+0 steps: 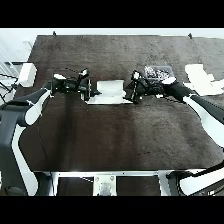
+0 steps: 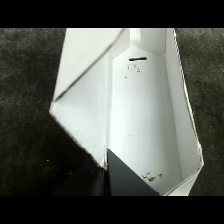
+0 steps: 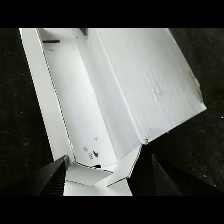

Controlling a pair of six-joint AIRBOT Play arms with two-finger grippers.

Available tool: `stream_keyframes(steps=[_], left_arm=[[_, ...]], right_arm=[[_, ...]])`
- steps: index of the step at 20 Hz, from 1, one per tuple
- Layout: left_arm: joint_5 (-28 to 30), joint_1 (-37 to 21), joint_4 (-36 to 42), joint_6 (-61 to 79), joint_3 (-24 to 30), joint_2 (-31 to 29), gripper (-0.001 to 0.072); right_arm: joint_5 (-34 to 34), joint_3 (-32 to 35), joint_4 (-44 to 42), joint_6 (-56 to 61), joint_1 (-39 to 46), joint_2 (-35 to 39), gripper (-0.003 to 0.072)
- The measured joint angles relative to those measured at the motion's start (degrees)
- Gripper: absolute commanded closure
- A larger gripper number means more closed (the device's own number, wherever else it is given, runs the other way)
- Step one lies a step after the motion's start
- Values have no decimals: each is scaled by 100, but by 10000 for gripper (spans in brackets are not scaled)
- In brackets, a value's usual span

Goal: Fold the box and place the chain.

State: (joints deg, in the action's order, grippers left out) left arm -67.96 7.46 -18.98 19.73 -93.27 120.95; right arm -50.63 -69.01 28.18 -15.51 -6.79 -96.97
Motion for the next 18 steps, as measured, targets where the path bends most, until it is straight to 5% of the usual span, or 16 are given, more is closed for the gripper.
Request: stream_keyframes(steps=[18], left_arm=[[-7,0,2,2,0,0,689]], right_arm=[[-1366,-1272,284,114,164,-1204,74]])
